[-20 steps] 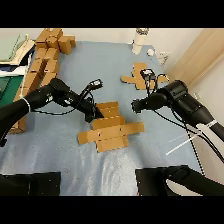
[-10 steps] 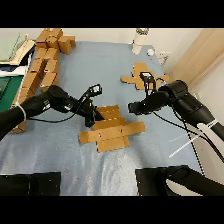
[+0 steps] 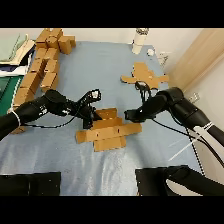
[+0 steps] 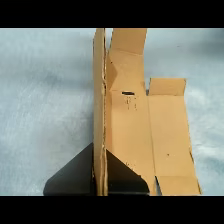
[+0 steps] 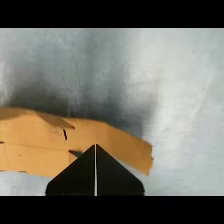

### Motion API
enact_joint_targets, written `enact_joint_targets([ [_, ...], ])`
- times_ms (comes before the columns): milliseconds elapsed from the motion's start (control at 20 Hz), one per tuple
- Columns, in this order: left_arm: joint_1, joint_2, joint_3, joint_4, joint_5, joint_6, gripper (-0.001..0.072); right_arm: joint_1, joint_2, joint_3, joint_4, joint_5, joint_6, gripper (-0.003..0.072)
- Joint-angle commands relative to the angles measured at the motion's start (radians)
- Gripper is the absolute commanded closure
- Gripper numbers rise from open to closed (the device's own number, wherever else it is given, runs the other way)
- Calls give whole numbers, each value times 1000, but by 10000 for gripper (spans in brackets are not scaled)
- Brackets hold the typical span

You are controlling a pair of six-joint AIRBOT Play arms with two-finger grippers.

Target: Fold the box.

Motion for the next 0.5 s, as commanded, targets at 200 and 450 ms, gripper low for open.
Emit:
enact_joint_targets([
  [200, -19, 3, 16, 60, 87, -37, 699, 25, -17, -127, 115, 134, -8, 682],
  [450, -77, 3, 14, 78, 88, -49, 699, 25, -56, -127, 128, 185, -8, 683],
])
